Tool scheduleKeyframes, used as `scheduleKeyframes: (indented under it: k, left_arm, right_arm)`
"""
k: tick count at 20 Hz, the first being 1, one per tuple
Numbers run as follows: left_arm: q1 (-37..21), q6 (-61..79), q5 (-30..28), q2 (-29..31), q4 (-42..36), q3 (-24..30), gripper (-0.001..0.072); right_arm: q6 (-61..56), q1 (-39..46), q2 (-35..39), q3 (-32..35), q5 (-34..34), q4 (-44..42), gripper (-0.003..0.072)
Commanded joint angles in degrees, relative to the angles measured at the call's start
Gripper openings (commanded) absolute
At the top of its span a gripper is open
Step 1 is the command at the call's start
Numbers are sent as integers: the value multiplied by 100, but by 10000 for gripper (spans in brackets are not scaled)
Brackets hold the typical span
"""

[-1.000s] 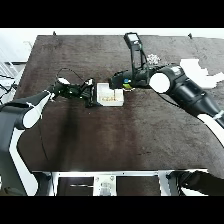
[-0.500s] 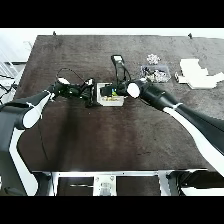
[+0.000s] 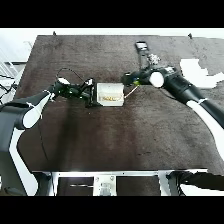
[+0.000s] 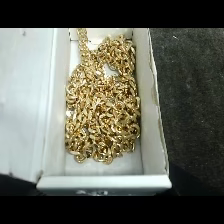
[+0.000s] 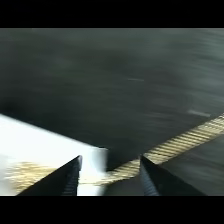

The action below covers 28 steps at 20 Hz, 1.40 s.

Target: Fold the box and place the chain.

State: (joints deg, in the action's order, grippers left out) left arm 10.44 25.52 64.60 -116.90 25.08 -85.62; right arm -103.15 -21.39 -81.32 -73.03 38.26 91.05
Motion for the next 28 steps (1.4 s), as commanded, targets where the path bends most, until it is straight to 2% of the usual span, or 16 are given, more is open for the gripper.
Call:
scheduleKeyframes:
  k: [1,3,6,9,14,15,16,17,18,20,22,26,28]
  left_arm:
    - [-2,2,-4,4,0,-2,355]
    - [-2,2,-4,4,0,-2,355]
    - [-2,0,-7,4,0,-2,355]
    - [-2,2,-7,4,0,-2,355]
    - [-2,2,-7,4,0,-2,355]
    - [-2,2,-7,4,0,-2,355]
    - [-2,2,-7,4,0,-2,355]
    - [-2,2,-7,4,0,-2,355]
    - [-2,2,-7,4,0,-2,355]
    - [-2,2,-7,4,0,-2,355]
    - [-2,2,-4,4,0,-2,355]
    - [-2,2,-4,4,0,-2,355]
    - [-2,2,-4,4,0,-2,355]
  right_arm:
    - [-190,1088,-101,341,-254,122,493]
    - [-179,1543,-555,398,-883,-492,494]
    - [188,1650,-1298,280,-1698,-1349,493]
    - [332,1565,-2002,-94,-1727,-1825,493]
    - [369,1307,-2813,-909,-1788,-2081,490]
    - [470,1239,-2927,-1069,-1818,-2074,457]
    - [487,1226,-3016,-1187,-1834,-2074,359]
    - [555,1228,-3034,-1217,-1827,-2000,97]
    - [595,1263,-2977,-1220,-1659,-1991,9]
    - [874,1296,-2549,-1217,-730,-1965,8]
    - [1440,1209,-1692,-1191,247,-1891,8]
    - [1515,743,348,-975,494,-1213,7]
    - [1517,511,938,-964,586,-1191,7]
